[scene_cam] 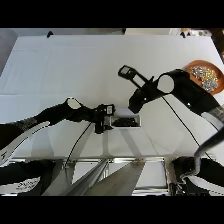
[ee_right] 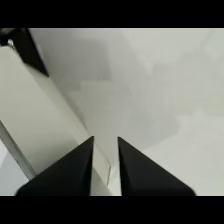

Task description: Fold the box and place the chain.

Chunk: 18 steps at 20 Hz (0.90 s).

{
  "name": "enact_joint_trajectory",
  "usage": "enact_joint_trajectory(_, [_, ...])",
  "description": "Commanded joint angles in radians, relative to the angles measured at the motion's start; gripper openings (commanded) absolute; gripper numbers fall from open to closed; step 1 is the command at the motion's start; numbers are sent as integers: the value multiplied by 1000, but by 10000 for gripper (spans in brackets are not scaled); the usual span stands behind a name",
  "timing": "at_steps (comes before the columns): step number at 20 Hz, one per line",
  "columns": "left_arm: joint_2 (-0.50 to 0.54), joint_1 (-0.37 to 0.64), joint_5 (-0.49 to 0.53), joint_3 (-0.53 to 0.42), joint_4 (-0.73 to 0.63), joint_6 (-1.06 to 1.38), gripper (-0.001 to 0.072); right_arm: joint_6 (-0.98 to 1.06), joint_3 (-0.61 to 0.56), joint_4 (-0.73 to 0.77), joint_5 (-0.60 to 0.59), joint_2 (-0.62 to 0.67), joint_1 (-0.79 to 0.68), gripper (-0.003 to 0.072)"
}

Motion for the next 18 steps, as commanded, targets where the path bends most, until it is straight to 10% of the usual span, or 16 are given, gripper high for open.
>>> enact_joint_trajectory(1, [1,1,0,0,0,0,273,-138,-3,29,93,-10,30,252])
enact_joint_trajectory(18, [1,1,0,0,0,0,273,-339,-69,46,11,30,190,303])
